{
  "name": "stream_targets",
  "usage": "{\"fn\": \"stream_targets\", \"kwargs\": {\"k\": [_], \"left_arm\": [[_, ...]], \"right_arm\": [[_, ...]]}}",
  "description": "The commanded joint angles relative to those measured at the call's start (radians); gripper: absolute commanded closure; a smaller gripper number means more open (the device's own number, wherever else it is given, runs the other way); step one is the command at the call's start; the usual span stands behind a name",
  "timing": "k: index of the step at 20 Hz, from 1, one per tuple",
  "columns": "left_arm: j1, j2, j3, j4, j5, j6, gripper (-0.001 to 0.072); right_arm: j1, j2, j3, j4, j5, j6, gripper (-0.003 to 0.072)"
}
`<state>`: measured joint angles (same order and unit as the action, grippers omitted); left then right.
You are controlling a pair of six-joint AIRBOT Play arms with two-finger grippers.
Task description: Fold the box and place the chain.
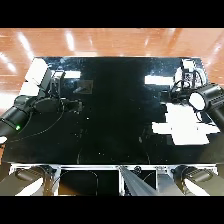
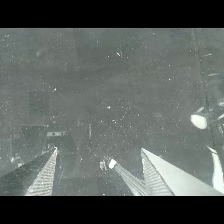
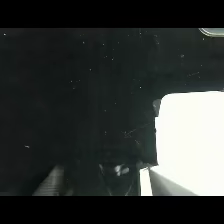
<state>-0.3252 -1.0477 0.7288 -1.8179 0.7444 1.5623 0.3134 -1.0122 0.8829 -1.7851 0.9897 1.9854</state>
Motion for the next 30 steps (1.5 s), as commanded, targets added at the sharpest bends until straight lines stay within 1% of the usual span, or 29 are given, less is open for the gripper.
{"fn": "stream_targets", "kwargs": {"k": [1, 3, 4, 6, 7, 8, 9, 11, 12, 13, 14, 15, 17, 19, 21, 23, 25, 27, 30], "left_arm": [[0.0, -0.004, 0.0, -0.001, -0.014, 0.0, 0.0094], [0.0, -0.004, 0.0, 0.0, -0.018, 0.001, 0.0094], [0.0, -0.004, 0.0, 0.0, -0.017, 0.001, 0.0094], [0.0, -0.004, 0.0, -0.001, -0.016, 0.001, 0.0094], [0.0, -0.004, 0.0, -0.001, -0.016, 0.001, 0.0094], [0.0, -0.004, 0.0, -0.001, -0.016, 0.001, 0.0094], [0.0, -0.004, 0.0, -0.001, -0.018, 0.001, 0.0094], [0.0, -0.004, 0.0, 0.0, -0.025, 0.001, 0.0094], [0.0, -0.004, 0.0, 0.0, -0.027, 0.001, 0.0094], [0.0, -0.004, 0.0, 0.0, -0.032, 0.001, 0.0094], [0.0, -0.004, 0.0, 0.001, -0.04, 0.001, 0.0094], [0.0, -0.004, 0.0, 0.0, -0.047, 0.001, 0.0094], [0.0, -0.004, 0.0, 0.001, -0.051, 0.001, 0.0094], [0.0, -0.004, 0.0, 0.003, -0.05, 0.001, 0.0094], [0.0, -0.004, 0.0, 0.003, -0.051, 0.001, 0.0094], [0.0, -0.004, 0.0, 0.003, -0.05, 0.001, 0.0094], [0.0, -0.004, 0.0, 0.003, -0.05, 0.001, 0.0094], [0.0, -0.004, 0.0, 0.003, -0.05, 0.001, 0.0094], [0.0, -0.004, 0.0, 0.003, -0.05, 0.001, 0.0094]], "right_arm": [[-0.031, 0.0, 0.0, 0.019, 0.056, -0.06, -0.0034], [-0.168, 0.0, 0.005, -0.012, 0.119, -0.099, -0.0034], [-0.288, 0.0, 0.007, -0.015, 0.116, -0.123, -0.0034], [-0.562, -0.001, 0.015, 0.002, 0.044, -0.184, -0.0034], [-0.712, -0.005, 0.026, 0.069, 0.014, -0.268, -0.0034], [-0.853, -0.018, 0.042, 0.185, 0.012, -0.395, -0.0034], [-1.001, -0.04, 0.06, 0.345, 0.03, -0.558, -0.0034], [-1.25, -0.105, 0.096, 0.65, 0.137, -0.86, -0.0034], [-1.352, -0.144, 0.108, 0.788, 0.196, -0.961, -0.0034], [-1.439, -0.199, 0.126, 0.872, 0.256, -1.004, -0.0034], [-1.495, -0.258, 0.153, 0.874, 0.314, -1.002, -0.0034], [-1.54, -0.328, 0.189, 0.857, 0.394, -0.998, -0.0034], [-1.575, -0.458, 0.27, 0.846, 0.515, -1.0, -0.0034], [-1.565, -0.558, 0.348, 0.822, 0.588, -1.022, -0.0034], [-1.552, -0.636, 0.407, 0.821, 0.624, -1.024, -0.0034], [-1.534, -0.694, 0.441, 0.816, 0.665, -1.025, -0.0034], [-1.51, -0.734, 0.449, 0.787, 0.696, -1.024, -0.0034], [-1.482, -0.766, 0.451, 0.716, 0.697, -1.013, -0.0034], [-1.44, -0.803, 0.451, 0.718, 0.716, -1.005, -0.0034]]}}
